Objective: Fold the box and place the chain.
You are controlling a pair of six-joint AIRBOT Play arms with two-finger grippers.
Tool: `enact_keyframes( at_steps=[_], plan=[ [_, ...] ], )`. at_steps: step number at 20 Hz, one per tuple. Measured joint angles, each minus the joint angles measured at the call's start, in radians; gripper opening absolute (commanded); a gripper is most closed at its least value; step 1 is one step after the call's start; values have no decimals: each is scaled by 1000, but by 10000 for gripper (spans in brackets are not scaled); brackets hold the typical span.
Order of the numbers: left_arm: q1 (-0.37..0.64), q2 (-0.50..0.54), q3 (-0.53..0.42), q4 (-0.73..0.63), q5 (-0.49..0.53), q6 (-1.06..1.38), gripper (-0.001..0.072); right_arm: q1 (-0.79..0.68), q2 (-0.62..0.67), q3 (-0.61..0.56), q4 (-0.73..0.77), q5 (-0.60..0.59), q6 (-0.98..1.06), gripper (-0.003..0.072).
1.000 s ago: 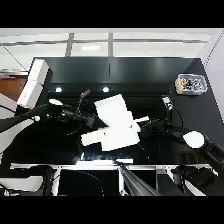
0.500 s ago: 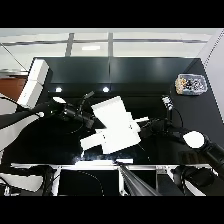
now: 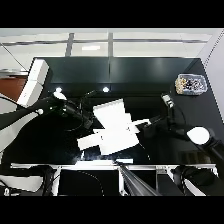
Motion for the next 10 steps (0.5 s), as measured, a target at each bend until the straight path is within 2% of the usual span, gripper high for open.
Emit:
enact_keyframes(
  at_steps=[2,5,10],
  plan=[
    [-44,72,-1,57,56,2,20,-61,0,69,-98,71,1,713],
    [-142,196,-34,177,226,42,24,-113,0,138,-257,144,-103,714],
    [-244,291,-100,273,426,135,24,-137,0,171,-375,145,-239,713]
  ],
)
